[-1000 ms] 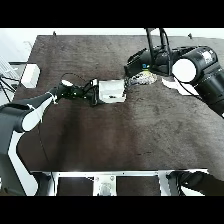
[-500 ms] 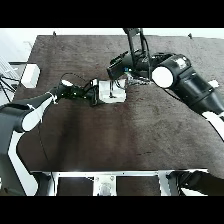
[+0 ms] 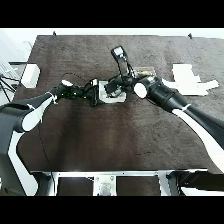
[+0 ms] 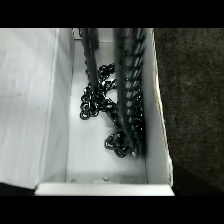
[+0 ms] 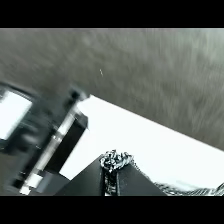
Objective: Fold the box and place the chain.
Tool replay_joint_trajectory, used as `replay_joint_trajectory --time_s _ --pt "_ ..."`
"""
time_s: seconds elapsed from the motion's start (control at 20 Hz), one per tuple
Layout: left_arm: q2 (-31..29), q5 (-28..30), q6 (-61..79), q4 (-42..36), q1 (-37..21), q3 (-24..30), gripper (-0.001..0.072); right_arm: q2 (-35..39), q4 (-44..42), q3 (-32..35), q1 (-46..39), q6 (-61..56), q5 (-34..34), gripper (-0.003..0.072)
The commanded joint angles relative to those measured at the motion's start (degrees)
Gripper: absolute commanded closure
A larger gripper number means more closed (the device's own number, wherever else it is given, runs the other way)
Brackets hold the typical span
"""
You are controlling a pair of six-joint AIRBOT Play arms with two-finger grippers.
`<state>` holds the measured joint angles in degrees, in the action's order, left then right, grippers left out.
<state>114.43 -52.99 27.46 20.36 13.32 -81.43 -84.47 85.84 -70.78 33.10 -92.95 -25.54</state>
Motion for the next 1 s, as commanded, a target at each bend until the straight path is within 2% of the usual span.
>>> replay_joint_trajectory --time_s 0.0,0.15,0.2,0.25,0.3,0.55,0.65,0.8,0.95 --pt "0.00 0.00 0.00 0.00 -0.02 0.02 0.0292 -5.01 -4.68 4.63 -2.36 -0.04 5.46 0.0687" --pt "0.00 0.00 0.00 0.00 -0.02 0.02 0.0292 -7.48 -6.97 4.72 -2.71 -0.04 5.29 0.0665" --pt "0.00 0.02 0.00 0.00 -0.02 0.02 0.0292 -7.02 -7.30 4.63 -2.71 -0.02 5.29 0.0537" --pt "0.00 0.02 0.00 0.00 -0.02 0.02 0.0292 -6.27 -7.26 4.55 -2.84 0.22 5.03 0.0347" --pt "0.00 0.00 0.00 0.00 -0.02 0.02 0.0291 -5.09 -7.21 4.50 -3.10 0.50 4.85 0.0272" --pt "0.00 0.02 0.00 0.00 -0.02 0.02 0.0292 2.29 -6.78 4.55 -9.51 0.59 2.45 0.0249" --pt "0.00 0.00 0.00 0.00 -0.02 0.02 0.0292 2.69 -6.88 4.59 -14.43 0.13 1.88 0.0174" --pt "0.00 0.02 0.00 0.00 -0.02 0.02 0.0291 -0.72 -14.12 4.72 -20.70 0.50 1.84 0.0154" --pt "0.00 0.02 0.00 0.00 -0.02 0.02 0.0292 -5.95 -24.52 3.78 -22.36 6.80 1.84 0.0144"
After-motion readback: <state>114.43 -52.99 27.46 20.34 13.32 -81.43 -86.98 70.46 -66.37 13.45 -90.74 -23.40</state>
